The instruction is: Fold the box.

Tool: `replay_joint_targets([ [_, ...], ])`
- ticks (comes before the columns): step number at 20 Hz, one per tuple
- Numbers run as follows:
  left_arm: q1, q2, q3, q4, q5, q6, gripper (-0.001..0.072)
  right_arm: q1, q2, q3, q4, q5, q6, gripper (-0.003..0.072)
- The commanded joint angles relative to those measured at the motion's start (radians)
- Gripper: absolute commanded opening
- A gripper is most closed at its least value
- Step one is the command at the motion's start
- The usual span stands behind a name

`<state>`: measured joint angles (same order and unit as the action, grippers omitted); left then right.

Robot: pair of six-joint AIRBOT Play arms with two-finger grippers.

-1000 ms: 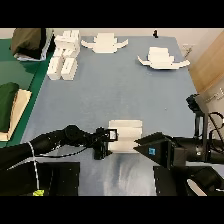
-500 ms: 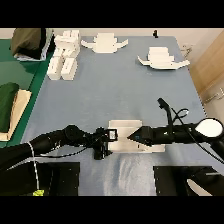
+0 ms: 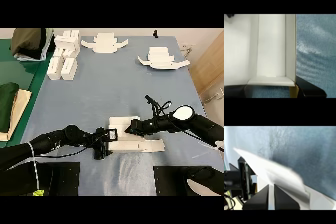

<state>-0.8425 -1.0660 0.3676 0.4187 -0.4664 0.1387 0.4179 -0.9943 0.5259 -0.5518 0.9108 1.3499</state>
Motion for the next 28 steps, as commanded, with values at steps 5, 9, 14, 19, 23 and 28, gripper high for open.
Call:
replay_joint_targets([
  [5,0.0,0.0,0.0,0.001,0.0,0.002,0.0513,0.0,-0.039,0.043,-0.022,-0.06,-0.08,0.0095],
  [9,0.0,0.0,0.0,0.001,0.0,0.002,0.0512,0.0,-0.098,0.042,-0.074,-0.063,-0.088,0.0095],
  [14,0.0,0.0,0.0,0.001,0.0,0.002,0.0513,0.002,-0.173,0.042,-0.073,-0.055,-0.137,0.0094],
  [19,0.0,0.0,0.0,0.001,0.0,0.002,0.0513,0.002,-0.193,0.042,-0.08,-0.056,-0.139,0.0094],
  [23,0.0,0.0,0.0,0.001,0.0,0.002,0.0512,0.002,-0.195,0.043,-0.071,-0.037,-0.14,0.0094],
  [28,0.0,0.0,0.0,0.001,0.0,0.002,0.0513,0.0,-0.083,0.134,-0.116,0.146,-0.194,0.0095],
])
